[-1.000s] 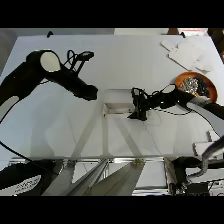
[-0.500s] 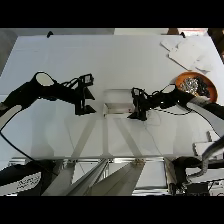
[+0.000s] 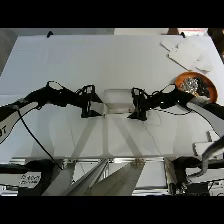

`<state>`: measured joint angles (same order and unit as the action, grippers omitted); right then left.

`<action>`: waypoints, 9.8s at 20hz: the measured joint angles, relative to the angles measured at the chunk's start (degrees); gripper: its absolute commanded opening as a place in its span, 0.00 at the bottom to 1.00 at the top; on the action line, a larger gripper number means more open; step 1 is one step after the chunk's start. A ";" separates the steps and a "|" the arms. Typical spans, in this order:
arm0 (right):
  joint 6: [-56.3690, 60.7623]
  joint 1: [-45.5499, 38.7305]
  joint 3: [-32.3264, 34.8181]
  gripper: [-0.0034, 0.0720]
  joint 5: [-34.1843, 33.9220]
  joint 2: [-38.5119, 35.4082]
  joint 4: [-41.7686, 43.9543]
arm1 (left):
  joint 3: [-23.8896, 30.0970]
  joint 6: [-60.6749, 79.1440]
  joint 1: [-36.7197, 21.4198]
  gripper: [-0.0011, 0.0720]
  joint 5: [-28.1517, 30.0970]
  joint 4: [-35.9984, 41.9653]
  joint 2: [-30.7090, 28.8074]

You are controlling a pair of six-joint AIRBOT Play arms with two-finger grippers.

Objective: Fold the box and place the chain.

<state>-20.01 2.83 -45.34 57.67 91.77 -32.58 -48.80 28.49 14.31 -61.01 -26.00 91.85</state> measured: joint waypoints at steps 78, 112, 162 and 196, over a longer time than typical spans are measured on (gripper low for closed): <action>12.02 -0.11 0.00 0.95 -3.02 -14.10 -20.50 | -0.02 0.55 8.83 0.46 10.73 5.75 1.29; 30.12 -0.15 -0.31 0.05 -13.14 -10.71 5.22 | -0.02 0.70 8.87 0.46 10.40 5.64 1.29; 11.19 -1.49 2.29 0.06 0.39 -14.64 -6.93 | -0.02 0.61 8.90 0.46 10.45 5.68 1.29; 60.02 -16.57 13.99 0.05 -2.29 -14.56 2.36 | -0.02 0.61 8.90 0.46 10.45 5.70 1.31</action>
<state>40.01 -13.74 -31.35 55.37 77.21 -30.22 -48.82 29.10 23.20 -50.57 -20.29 93.17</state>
